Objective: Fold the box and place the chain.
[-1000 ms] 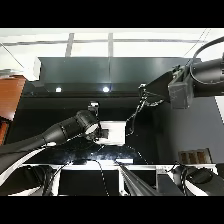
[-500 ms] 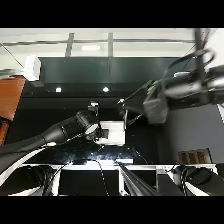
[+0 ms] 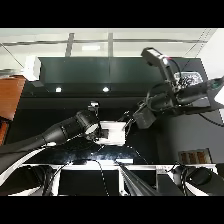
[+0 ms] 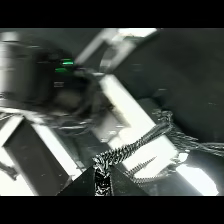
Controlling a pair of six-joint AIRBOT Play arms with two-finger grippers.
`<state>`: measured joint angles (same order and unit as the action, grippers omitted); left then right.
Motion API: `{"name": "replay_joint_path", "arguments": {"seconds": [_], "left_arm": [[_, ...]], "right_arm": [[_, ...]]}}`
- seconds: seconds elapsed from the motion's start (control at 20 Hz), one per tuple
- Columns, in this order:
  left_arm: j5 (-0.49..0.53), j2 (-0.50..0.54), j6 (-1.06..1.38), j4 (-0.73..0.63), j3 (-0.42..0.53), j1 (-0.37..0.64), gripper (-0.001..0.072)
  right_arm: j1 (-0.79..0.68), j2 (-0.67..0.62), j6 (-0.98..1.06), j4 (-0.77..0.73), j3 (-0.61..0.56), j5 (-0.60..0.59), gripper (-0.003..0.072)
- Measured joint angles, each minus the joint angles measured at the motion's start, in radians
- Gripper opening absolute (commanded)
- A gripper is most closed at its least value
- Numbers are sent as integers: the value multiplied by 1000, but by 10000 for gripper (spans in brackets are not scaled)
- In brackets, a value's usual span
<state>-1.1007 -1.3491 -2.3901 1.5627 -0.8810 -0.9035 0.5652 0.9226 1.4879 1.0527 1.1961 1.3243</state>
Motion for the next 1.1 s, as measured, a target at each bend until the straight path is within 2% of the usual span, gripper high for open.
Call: {"name": "replay_joint_path", "arguments": {"seconds": [0.25, 0.4, 0.7, 1.1], "left_arm": [[0, 0, 0, 2, 0, 0, 32], [0, 0, 0, 3, 0, 0, 32], [0, 0, 0, 4, 0, 0, 32], [0, 0, 0, 7, 0, 0, 32]], "right_arm": [[-68, -47, 19, 74, -7, 75, 21], [-73, -57, -10, 30, -16, 99, 21], [-28, -20, -110, -180, -82, -22, 22], [13, 130, -174, -226, -170, -114, 23]]}}
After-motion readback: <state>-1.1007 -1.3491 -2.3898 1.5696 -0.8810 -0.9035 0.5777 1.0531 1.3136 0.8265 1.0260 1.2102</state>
